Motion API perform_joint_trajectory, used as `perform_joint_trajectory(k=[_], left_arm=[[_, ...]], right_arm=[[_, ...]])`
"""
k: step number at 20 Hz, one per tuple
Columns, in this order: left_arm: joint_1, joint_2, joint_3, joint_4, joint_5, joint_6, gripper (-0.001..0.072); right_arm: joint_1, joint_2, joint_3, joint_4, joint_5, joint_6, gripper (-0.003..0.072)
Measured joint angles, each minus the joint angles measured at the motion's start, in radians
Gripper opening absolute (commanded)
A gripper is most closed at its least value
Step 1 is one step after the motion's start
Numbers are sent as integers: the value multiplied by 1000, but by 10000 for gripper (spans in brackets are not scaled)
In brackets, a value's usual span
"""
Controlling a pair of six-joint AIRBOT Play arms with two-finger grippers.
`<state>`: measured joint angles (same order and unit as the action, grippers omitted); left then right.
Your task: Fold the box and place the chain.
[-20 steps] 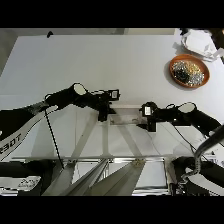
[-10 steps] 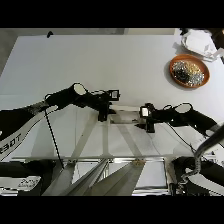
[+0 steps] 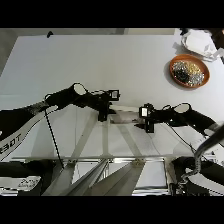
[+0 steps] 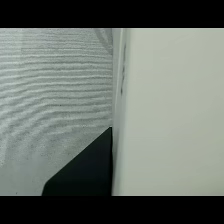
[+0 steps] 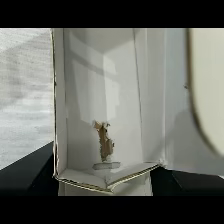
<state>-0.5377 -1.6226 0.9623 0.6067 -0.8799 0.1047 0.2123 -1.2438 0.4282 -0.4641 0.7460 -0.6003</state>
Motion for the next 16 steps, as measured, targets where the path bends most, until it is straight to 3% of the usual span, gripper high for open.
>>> perform_joint_trajectory(k=[16], left_arm=[[0, 0, 0, 0, 0, -1, 12]], right_arm=[[0, 0, 0, -3, -4, -11, 437]])
